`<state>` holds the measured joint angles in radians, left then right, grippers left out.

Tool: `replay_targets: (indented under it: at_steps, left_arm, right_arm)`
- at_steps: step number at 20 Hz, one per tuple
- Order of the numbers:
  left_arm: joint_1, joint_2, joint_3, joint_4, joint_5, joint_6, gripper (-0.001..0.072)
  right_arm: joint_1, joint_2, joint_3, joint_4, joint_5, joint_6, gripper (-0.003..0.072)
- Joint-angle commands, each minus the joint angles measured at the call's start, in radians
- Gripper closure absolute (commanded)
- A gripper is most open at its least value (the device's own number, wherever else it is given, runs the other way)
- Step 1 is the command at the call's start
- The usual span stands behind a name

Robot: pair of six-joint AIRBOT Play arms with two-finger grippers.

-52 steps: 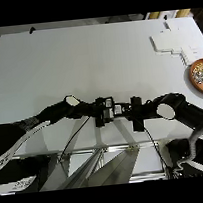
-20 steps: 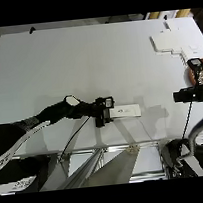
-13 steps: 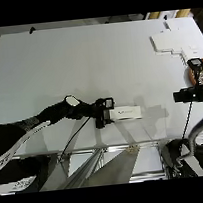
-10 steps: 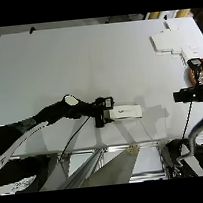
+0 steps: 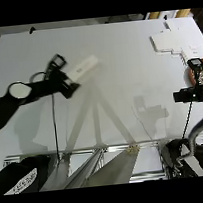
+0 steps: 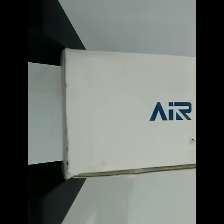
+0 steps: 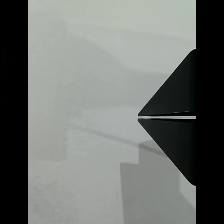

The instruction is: Fold the box and place the chain.

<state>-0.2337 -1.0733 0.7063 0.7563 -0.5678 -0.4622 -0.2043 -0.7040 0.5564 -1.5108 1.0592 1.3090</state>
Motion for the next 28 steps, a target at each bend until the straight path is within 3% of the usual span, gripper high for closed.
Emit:
replay_targets:
  at_steps: [1,4,9,11,14,17,21,28]
  left_arm:
    - [0.271,0.068,0.001,0.206,0.023,-0.386,0.0499]
    - [0.46,0.064,-0.002,0.278,-0.008,-0.489,0.0499]
    - [0.63,0.055,-0.004,0.518,-0.059,-0.675,0.0495]
    - [0.655,0.033,-0.004,0.578,-0.074,-0.76,0.0388]
    - [0.659,-0.018,-0.004,0.63,-0.135,-0.814,0.0336]
    - [0.659,-0.051,-0.004,0.629,-0.166,-0.823,0.0002]
    - [0.658,-0.019,-0.004,0.629,-0.162,-0.822,0.0011]
    - [0.657,0.167,-0.004,0.601,-0.098,-0.822,0.0014]
  right_arm:
    - [-0.001,0.0,0.0,0.0,0.0,0.0,0.0668]
    - [-0.001,0.0,0.0,0.0,0.0,0.0,0.0668]
    - [-0.001,0.0,0.0,0.0,0.0,0.0,0.0668]
    - [-0.001,0.0,0.0,0.0,0.0,0.0,0.0668]
    - [-0.001,0.0,0.0,0.0,0.0,0.0,0.0668]
    - [-0.001,0.0,0.0,0.0,0.0,0.0,0.0668]
    - [-0.001,0.0,0.0,0.0,0.0,0.0,0.0668]
    - [-0.001,0.0,0.0,0.0,0.0,0.0,0.0668]
